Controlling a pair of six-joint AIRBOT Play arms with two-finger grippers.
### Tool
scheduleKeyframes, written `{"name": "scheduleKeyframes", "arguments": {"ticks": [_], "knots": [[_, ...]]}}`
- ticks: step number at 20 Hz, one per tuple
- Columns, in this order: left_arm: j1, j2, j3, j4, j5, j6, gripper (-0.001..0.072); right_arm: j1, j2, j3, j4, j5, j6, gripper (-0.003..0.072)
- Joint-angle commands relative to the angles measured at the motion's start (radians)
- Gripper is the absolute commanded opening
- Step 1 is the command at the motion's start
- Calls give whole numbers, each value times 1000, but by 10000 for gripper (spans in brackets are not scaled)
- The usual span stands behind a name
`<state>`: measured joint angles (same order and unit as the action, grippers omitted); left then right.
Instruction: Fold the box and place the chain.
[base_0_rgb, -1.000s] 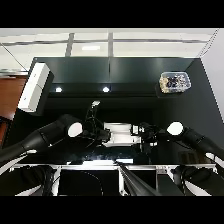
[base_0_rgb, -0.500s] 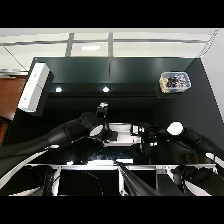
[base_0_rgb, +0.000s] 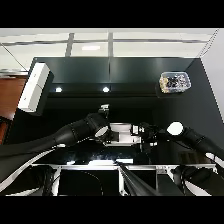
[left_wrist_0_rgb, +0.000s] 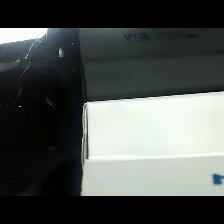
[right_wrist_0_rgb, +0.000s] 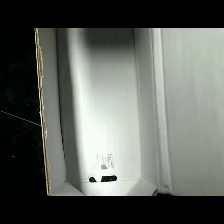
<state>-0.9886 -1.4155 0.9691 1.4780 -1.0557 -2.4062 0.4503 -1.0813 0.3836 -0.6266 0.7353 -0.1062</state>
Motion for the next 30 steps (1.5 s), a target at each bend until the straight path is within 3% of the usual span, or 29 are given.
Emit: {"name": "scheduleKeyframes", "arguments": {"ticks": [1, 5, 7, 10, 11, 12, 14, 15, 16, 21, 25, 27, 29, 30], "knots": [[-1, -4, 2, -2, 13, -8, 128, 0, 0, 0, 0, 0, 0, 422], [-1, -4, 2, -2, 14, -8, 126, 0, 0, 0, 0, 0, 0, 422], [-1, -4, 2, -2, 10, -8, 24, 0, 0, 0, 0, -4, 0, 422], [-1, -4, 2, -2, 10, -9, 27, 0, 0, 0, 0, -4, 0, 422], [-1, -4, 5, -2, 5, -9, 90, 0, 0, 0, 0, -4, 0, 422], [0, -4, 11, -2, -1, -10, 209, 0, 0, 0, 0, -4, 0, 422], [0, -4, 13, -2, -1, -10, 290, 0, 0, 0, 0, -4, 0, 422], [0, -4, 13, -2, -1, -10, 421, 0, 0, 0, 0, -4, 0, 422], [0, -4, 13, -2, -2, -10, 484, 0, 0, 0, 0, -4, 0, 422], [-8, -17, 13, 5, -1, -10, 513, 0, 0, 0, 0, -4, 0, 422], [-11, -30, 13, 5, -1, -10, 475, 0, 0, 0, 0, -4, 0, 422], [-9, -30, 13, 5, 0, -10, 328, 0, 0, 0, 0, -4, 0, 422], [-9, -30, 13, 4, 0, -10, 319, 0, 0, 0, 0, -4, 0, 422], [-9, -30, 13, 3, 0, -9, 217, 0, 0, 0, 1, -4, 0, 422]]}}
